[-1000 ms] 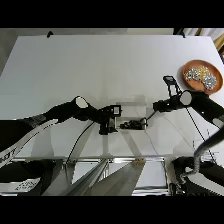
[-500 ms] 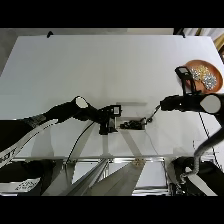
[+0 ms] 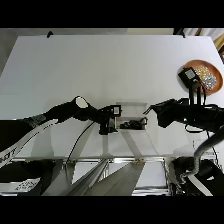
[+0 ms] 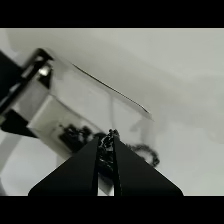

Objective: Fold the box and place the chain.

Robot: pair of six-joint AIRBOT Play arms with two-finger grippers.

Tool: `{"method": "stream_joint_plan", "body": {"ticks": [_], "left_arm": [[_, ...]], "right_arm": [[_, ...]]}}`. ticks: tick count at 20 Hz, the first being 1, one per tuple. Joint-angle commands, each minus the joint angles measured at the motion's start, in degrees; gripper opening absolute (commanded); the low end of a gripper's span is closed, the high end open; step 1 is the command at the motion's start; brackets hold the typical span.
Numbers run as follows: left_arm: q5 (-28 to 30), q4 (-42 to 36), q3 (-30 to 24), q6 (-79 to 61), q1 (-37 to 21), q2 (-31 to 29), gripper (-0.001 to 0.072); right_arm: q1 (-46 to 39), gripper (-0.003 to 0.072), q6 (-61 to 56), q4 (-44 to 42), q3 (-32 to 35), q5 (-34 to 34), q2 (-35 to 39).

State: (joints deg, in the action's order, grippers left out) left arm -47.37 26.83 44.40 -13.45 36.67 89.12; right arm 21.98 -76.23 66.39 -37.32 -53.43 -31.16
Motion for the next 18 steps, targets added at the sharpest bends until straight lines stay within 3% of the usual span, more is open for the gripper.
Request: {"method": "stream_joint_plan", "body": {"ticks": [1,5,11,18], "left_arm": [[0.0,0.0,0.0,0.0,0.0,0.0,0.0334],[0.0,0.0,0.0,0.0,0.0,0.0,0.0334],[0.0,0.0,0.0,0.0,0.0,0.0,0.0334],[0.0,0.0,0.0,0.0,0.0,0.0,0.0334]], "right_arm": [[7.0,0.0016,0.3,-0.9,-0.1,6.4,2.3],[14.6,0.0016,1.6,-0.8,-0.1,12.6,2.3],[19.6,0.0017,2.7,3.2,0.0,13.6,1.9],[19.6,0.0017,2.4,3.2,0.1,13.6,-11.5]]}}
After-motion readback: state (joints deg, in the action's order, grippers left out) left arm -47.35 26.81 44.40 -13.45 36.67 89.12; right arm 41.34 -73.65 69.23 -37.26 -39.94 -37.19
